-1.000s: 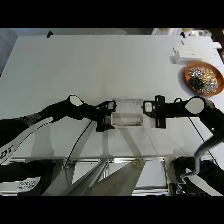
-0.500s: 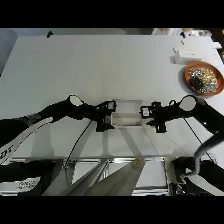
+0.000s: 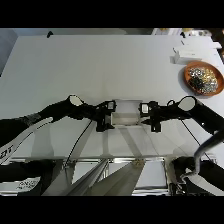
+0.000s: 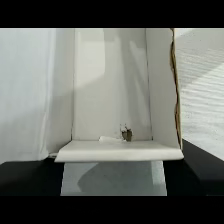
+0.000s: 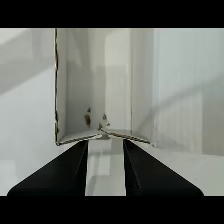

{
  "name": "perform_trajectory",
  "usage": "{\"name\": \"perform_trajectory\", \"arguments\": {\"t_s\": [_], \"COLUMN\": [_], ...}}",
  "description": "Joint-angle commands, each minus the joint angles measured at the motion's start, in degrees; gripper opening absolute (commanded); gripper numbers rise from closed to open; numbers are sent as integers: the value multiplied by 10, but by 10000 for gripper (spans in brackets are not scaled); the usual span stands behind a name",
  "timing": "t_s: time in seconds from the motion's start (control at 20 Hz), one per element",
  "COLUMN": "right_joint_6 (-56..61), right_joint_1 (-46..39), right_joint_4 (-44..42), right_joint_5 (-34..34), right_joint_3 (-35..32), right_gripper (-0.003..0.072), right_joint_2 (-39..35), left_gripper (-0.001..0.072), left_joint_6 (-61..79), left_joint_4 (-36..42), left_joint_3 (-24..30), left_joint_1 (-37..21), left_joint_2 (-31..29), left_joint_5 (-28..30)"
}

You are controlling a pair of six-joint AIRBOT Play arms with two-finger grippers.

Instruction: Fold the box and place the chain.

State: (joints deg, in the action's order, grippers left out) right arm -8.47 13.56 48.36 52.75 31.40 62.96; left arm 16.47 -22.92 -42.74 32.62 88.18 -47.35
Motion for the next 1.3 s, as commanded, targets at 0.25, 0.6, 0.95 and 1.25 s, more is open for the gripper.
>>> {"name": "perform_trajectory", "arguments": {"t_s": [0.25, 0.6, 0.95, 1.25], "right_joint_6": [-28, -30, 0, 273], "right_joint_1": [1, 2, 35, -26], "right_joint_4": [-86, -118, -93, 69], "right_joint_5": [-33, -44, -42, 11], "right_joint_3": [-28, -43, -46, -45], "right_gripper": [276, 439, 282, 18], "right_joint_2": [0, 0, -9, -136], "left_gripper": [271, 271, 271, 271], "left_joint_6": [0, 0, 0, 0], "left_joint_4": [0, 0, 0, 0], "left_joint_3": [0, 0, 0, 0], "left_joint_1": [0, 0, 0, 0], "left_joint_2": [0, 0, 0, 0], "left_joint_5": [0, 0, 0, 0]}}
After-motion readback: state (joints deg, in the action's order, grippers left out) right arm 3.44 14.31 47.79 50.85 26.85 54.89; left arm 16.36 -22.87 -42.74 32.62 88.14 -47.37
